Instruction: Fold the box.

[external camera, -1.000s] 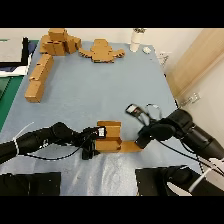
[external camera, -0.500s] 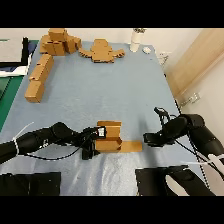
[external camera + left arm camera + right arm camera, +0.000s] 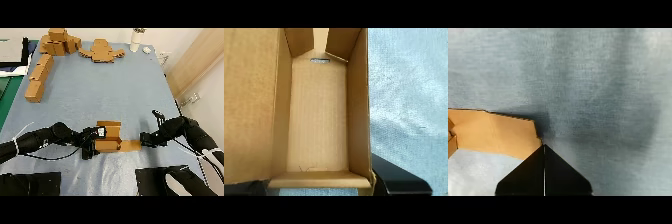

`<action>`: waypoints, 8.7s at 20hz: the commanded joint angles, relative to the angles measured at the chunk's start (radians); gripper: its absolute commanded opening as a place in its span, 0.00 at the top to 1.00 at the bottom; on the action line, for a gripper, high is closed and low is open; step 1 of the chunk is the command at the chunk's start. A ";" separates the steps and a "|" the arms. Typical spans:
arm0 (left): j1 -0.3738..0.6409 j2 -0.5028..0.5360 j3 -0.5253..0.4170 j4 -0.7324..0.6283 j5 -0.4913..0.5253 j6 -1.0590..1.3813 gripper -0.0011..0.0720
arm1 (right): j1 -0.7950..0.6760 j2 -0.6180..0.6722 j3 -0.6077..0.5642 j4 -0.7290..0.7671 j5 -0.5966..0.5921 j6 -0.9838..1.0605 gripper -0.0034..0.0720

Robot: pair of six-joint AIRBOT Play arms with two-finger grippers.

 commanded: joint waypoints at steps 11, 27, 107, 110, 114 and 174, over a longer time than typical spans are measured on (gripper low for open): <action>0.000 0.000 0.000 0.000 0.000 0.000 0.14 | -0.003 -0.006 0.040 -0.121 0.003 0.043 0.95; 0.000 0.000 0.000 0.000 0.000 0.000 0.14 | -0.002 0.107 0.003 0.051 -0.033 -0.058 0.96; 0.000 0.000 0.000 0.000 0.000 0.000 0.14 | 0.864 -0.377 0.397 -0.390 -0.018 0.877 0.95; 0.000 0.000 0.000 0.000 0.000 0.000 0.14 | 0.864 -0.377 0.397 -0.402 -0.018 0.879 0.95; 0.000 0.000 0.000 0.000 0.000 0.000 0.14 | 0.864 -0.377 0.397 -0.401 -0.018 0.877 0.54; 0.000 0.000 0.000 0.000 0.000 0.000 0.14 | 0.779 0.116 -0.010 0.098 0.478 -0.860 0.95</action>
